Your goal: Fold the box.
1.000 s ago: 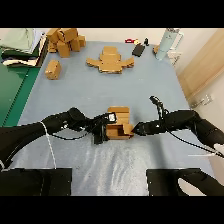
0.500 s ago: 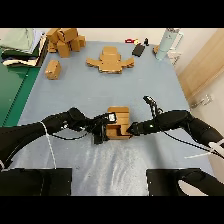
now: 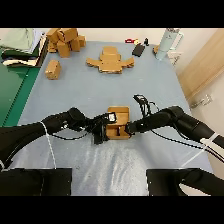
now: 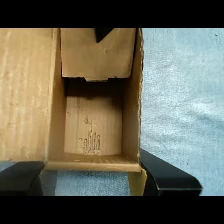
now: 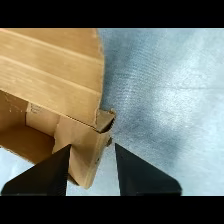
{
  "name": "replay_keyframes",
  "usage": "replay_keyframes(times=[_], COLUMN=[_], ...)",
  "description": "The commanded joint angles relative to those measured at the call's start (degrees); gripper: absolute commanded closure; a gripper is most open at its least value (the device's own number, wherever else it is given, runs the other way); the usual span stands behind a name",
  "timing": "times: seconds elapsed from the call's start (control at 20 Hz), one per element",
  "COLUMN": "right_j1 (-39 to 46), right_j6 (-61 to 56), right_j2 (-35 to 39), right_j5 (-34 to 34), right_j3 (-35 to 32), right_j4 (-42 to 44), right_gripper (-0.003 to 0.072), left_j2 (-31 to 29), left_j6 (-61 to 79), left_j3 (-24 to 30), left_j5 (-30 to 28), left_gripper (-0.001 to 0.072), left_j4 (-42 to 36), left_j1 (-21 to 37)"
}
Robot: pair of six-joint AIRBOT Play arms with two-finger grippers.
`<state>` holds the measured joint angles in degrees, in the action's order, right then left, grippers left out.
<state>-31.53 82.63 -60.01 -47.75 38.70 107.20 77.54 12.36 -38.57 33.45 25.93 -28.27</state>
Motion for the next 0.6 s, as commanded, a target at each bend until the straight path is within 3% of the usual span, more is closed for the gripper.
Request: replay_keyframes(times=[0.0,0.55], right_j1=[-4.33,-9.01], right_j6=[-9.49,-24.13], right_j2=[-1.18,-8.61], right_j5=[-0.7,-8.46], right_j3=[2.45,10.32], right_j4=[-7.54,-17.77], right_gripper=[0.0263,0.0263], left_j2=[0.02,0.02], left_j6=[0.02,0.02], left_j3=[-0.07,-0.07], left_j5=[-0.02,-0.02], left_gripper=[0.0246,0.0246], left_j4=[0.02,0.02], left_j1=[0.04,0.04])
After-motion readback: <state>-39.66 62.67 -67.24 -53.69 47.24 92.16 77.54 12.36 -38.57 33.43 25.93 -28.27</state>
